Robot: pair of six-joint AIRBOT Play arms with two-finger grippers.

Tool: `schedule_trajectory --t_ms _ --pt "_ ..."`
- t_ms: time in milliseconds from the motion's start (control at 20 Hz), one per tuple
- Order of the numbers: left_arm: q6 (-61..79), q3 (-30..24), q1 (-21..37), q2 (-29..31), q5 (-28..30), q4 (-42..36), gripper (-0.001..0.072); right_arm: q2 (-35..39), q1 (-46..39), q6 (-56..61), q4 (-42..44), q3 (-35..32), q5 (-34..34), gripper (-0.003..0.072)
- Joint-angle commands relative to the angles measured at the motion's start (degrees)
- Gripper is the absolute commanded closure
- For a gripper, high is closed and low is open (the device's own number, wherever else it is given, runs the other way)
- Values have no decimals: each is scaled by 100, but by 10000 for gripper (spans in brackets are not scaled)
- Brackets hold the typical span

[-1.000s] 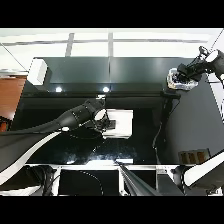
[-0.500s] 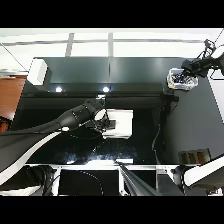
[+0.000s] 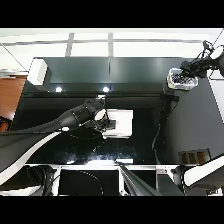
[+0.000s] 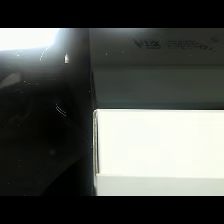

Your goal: Fold the box and place the chain.

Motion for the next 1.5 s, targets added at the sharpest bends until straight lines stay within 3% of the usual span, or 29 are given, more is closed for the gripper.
schedule_trajectory --t_ms 0,250,550,800,1000,1100,1250,1450 --pt "0 7 4 0 4 0 678 227 -11 -216 17 37 -9 642" --pt "0 7 4 0 0 9 678 1121 -48 -452 7 999 232 643" --pt "0 7 7 0 0 24 678 2046 -155 -494 98 1320 107 643" --pt "0 7 4 0 0 22 678 2323 -271 -710 706 1412 0 643" --pt "0 7 4 0 0 22 678 2629 -271 -975 1397 2052 -140 643" --pt "0 7 4 0 0 22 678 2968 -271 -1014 1606 2059 -164 643" --pt "0 7 4 0 2 24 678 3464 -256 -1032 1746 2009 938 643" --pt "0 4 4 0 7 24 678 4395 -184 -1480 1989 717 1467 643"
